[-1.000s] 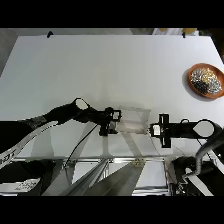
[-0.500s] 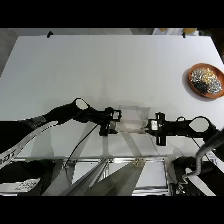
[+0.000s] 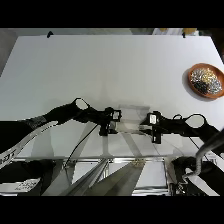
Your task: Fold the box and place the chain.
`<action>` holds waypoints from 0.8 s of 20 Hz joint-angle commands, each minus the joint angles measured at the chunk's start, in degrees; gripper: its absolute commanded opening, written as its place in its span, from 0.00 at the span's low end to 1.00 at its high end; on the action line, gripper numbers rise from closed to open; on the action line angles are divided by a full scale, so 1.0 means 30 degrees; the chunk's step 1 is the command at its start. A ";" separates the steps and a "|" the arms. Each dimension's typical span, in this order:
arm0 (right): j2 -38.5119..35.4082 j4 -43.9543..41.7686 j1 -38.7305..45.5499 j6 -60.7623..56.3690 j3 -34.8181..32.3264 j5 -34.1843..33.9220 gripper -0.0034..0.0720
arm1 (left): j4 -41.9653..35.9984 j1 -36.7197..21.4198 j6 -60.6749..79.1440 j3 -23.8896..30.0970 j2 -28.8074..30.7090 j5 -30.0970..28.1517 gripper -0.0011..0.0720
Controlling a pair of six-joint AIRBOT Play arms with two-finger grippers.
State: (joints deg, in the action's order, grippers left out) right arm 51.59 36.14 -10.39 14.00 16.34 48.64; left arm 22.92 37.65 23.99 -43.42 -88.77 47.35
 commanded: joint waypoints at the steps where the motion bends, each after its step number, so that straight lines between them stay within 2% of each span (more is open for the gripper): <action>1: 0.0029 -0.0022 -0.0007 -0.0248 -0.0015 -0.0080 0.50 | 0.0007 -0.0015 0.0007 -0.0007 0.0007 0.0000 0.36; 3: -0.0845 0.0867 -0.0007 -0.1086 -0.0015 0.0000 0.50 | 0.0007 -0.0015 0.0007 -0.0007 0.0007 0.0000 0.36; 7: -0.4736 0.3468 -0.0007 -0.5370 -0.0015 -0.0022 0.46 | 0.0007 -0.0015 0.0007 -0.0007 0.0007 0.0000 0.36; 8: -0.5887 0.4146 -0.0007 -0.6914 -0.0015 0.0051 0.37 | 0.0007 -0.0015 0.0007 -0.0007 0.0007 -0.0007 0.36; 10: -0.7839 0.5880 0.0000 -1.0739 -0.0015 0.0342 0.07 | 0.0007 -0.0015 0.0007 -0.0007 0.0007 0.0000 0.36; 13: -0.9581 0.9238 0.0000 -1.6866 -0.0015 0.0284 0.07 | 0.0007 -0.0015 0.0007 -0.0007 0.0007 0.0000 0.36; 16: -0.9449 1.2619 0.0503 -2.4706 -0.0015 -0.0991 0.07 | 0.0007 -0.0015 0.0007 -0.0007 0.0007 0.0000 0.36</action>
State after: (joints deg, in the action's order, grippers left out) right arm 25.04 63.20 -9.91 -36.58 16.27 48.36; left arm 22.96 37.65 24.05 -43.42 -88.79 47.42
